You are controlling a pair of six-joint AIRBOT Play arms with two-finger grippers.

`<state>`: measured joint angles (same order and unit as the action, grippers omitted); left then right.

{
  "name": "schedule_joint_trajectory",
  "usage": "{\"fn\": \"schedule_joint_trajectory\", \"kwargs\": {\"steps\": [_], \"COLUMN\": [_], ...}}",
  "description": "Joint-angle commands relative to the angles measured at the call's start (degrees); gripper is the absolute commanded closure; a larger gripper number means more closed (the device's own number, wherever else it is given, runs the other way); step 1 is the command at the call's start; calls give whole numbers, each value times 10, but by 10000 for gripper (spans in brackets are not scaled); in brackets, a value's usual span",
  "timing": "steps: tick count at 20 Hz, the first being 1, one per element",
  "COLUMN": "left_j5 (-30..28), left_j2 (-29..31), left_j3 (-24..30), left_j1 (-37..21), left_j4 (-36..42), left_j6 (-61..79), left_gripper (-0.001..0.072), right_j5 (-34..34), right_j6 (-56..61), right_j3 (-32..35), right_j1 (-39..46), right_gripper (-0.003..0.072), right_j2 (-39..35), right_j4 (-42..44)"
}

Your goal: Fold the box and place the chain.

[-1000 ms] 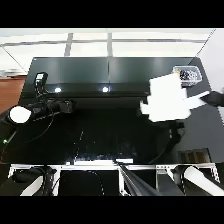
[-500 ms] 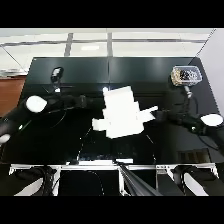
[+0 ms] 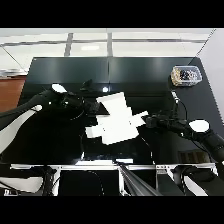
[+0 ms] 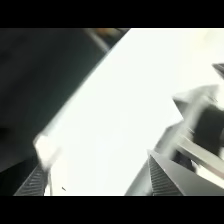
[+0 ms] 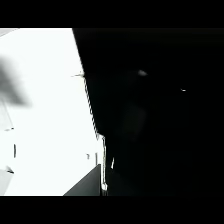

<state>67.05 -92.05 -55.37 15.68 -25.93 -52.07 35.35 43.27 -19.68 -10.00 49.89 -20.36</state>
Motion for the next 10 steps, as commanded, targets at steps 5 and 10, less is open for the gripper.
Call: {"fn": "schedule_joint_trajectory", "kwargs": {"steps": [5, 10], "left_j5": [154, 143], "left_j2": [-54, -54], "left_j3": [-59, -82], "left_j1": [3, 1], "left_j4": [-54, -59], "left_j6": [117, 155], "left_gripper": [381, 685], "right_j5": [4, -8], "right_j6": [0, 0], "right_j3": [1, -17], "right_j1": [-4, -1], "right_gripper": [670, -24], "right_j2": [0, 0], "right_j4": [-1, -56]}}
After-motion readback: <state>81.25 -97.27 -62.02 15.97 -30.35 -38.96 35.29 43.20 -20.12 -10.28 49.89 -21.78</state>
